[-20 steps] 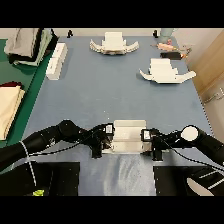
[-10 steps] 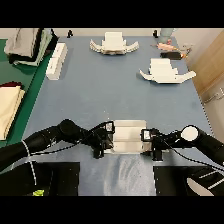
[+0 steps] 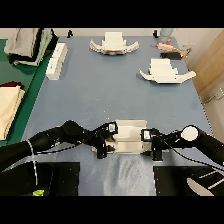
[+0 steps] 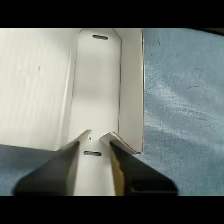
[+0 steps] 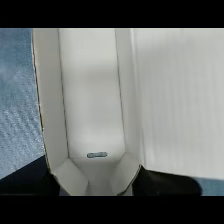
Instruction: Fold the box.
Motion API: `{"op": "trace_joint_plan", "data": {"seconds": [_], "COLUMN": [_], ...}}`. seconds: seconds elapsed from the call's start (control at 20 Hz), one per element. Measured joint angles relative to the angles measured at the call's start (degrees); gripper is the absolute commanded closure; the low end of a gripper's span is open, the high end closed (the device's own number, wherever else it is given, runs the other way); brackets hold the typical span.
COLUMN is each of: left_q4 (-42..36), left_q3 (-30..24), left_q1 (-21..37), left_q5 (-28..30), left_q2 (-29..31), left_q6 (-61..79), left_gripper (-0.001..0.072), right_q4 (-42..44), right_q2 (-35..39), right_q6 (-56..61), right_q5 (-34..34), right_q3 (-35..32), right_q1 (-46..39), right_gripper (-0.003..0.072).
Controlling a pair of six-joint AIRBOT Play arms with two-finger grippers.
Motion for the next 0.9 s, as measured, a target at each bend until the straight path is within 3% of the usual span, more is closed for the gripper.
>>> {"op": "trace_joint_plan", "data": {"seconds": [0.65, 0.7, 0.75, 0.8, 0.9], "left_q4": [-1.3, -1.3, -1.3, -1.5, -1.5], "left_q3": [0.0, 0.0, 0.0, 0.0, 0.0], "left_q1": [-0.2, -0.2, -0.2, -0.2, -0.2], "left_q5": [0.8, 0.8, 0.9, 1.3, 0.5], "left_q2": [-0.1, -0.1, -0.1, -0.1, -0.1], "left_q6": [0.6, 0.6, 0.6, 0.6, 0.9], "left_gripper": [0.0012, 0.0184, 0.0531, 0.0692, 0.0692], "right_q4": [0.0, 0.0, 0.0, 0.0, 0.0], "right_q2": [0.0, 0.0, 0.0, 0.0, 0.0], "right_q6": [0.0, 0.0, 0.0, 0.0, 0.0], "right_q5": [0.0, 0.0, 0.0, 0.0, 0.0], "right_q3": [0.0, 0.0, 0.0, 0.0, 0.0], "right_q1": [-0.1, -0.1, -0.1, -0.1, -0.1], "right_gripper": [0.0186, 0.0186, 0.0186, 0.0186, 0.0186]}}
